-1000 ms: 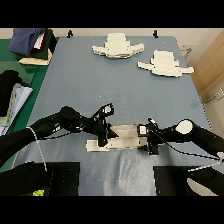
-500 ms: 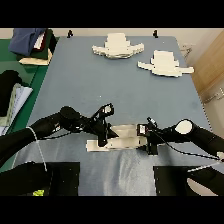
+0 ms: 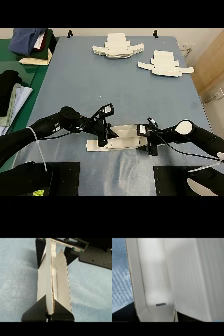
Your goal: Fold the box.
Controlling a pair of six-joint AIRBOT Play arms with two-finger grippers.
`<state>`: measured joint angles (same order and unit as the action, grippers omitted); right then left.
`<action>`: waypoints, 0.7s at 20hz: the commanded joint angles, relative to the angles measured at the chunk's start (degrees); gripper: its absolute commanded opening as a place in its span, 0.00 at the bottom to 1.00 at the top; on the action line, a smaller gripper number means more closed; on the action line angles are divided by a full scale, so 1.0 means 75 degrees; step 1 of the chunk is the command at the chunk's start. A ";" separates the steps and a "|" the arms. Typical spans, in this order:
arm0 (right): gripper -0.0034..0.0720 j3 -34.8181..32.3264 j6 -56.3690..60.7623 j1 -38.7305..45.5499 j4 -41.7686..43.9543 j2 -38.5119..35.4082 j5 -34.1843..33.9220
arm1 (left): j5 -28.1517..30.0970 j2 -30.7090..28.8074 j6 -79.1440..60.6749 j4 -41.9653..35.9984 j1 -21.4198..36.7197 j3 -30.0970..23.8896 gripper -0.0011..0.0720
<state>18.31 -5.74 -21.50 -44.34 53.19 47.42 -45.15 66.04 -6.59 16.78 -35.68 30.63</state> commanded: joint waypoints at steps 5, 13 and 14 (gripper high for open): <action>0.74 -0.0006 0.0187 -0.0003 -0.0041 -0.0006 -0.0012 | 0.0006 0.0006 -0.0003 -0.0003 0.0000 0.0003 0.04; 0.73 -0.0006 0.0184 -0.0006 -0.0026 -0.0006 0.0017 | 0.0160 0.0006 -0.0003 -0.0035 0.0000 0.0003 0.04; 0.73 -0.0006 0.0184 -0.0006 -0.0026 -0.0006 0.0017 | 0.0166 0.0006 -0.0003 -0.0035 0.0000 0.0003 0.04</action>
